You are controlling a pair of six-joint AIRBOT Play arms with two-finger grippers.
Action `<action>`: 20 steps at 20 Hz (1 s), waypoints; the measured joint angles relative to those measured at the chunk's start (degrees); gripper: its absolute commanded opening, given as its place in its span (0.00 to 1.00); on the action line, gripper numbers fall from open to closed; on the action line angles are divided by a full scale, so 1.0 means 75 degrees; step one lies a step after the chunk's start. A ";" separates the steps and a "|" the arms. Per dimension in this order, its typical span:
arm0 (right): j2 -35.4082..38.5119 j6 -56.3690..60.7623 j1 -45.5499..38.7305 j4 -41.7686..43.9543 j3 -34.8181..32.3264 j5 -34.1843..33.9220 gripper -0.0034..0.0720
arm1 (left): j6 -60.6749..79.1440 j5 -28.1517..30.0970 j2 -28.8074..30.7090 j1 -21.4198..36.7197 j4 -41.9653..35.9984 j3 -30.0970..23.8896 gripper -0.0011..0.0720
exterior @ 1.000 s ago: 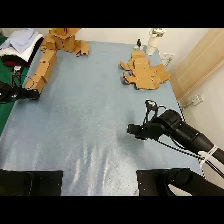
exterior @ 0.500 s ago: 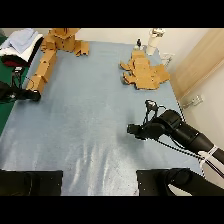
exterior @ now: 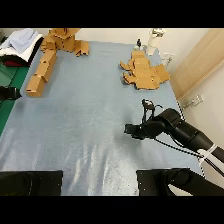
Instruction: Fold the box.
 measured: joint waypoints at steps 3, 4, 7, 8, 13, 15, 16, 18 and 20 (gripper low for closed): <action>-0.0498 -0.0446 -0.0058 0.0076 0.0621 0.0026 0.05 | -0.0323 -0.0889 0.0425 -0.0836 -0.0166 0.0000 0.03; -0.0764 -0.0629 -0.0108 0.0073 0.0941 0.0009 0.05 | -0.0495 -0.1058 0.0501 -0.1256 -0.0178 0.0000 0.03; -0.1687 -0.1166 -0.0239 0.0079 0.1999 -0.0213 0.05 | -0.1224 -0.1268 0.0621 -0.2940 -0.0154 0.0000 0.03; -0.2055 -0.1355 -0.0259 0.0090 0.2396 -0.0335 0.05 | -0.1521 -0.1218 0.0632 -0.3538 -0.0050 0.0000 0.03; -0.3701 -0.2084 -0.0312 0.0291 0.4054 -0.0866 0.05 | -0.3002 -0.0635 0.0271 -0.5942 0.0638 0.0000 0.03; -0.4197 -0.2247 -0.0315 0.0423 0.4468 -0.1011 0.05 | -0.3471 -0.0504 -0.0032 -0.6339 0.0746 0.0000 0.03; -0.4368 -0.2328 -0.0315 0.0493 0.4587 -0.1026 0.05 | -0.3666 -0.0463 -0.0175 -0.6449 0.0772 0.0000 0.03; -0.4599 -0.2477 -0.0315 0.0635 0.4747 -0.1119 0.05 | -0.3981 -0.0388 -0.0437 -0.6615 0.0810 0.0000 0.03; -0.4709 -0.2562 -0.0315 0.0731 0.4832 -0.1177 0.05 | -0.4191 -0.0265 -0.0603 -0.6665 0.0825 0.0000 0.03</action>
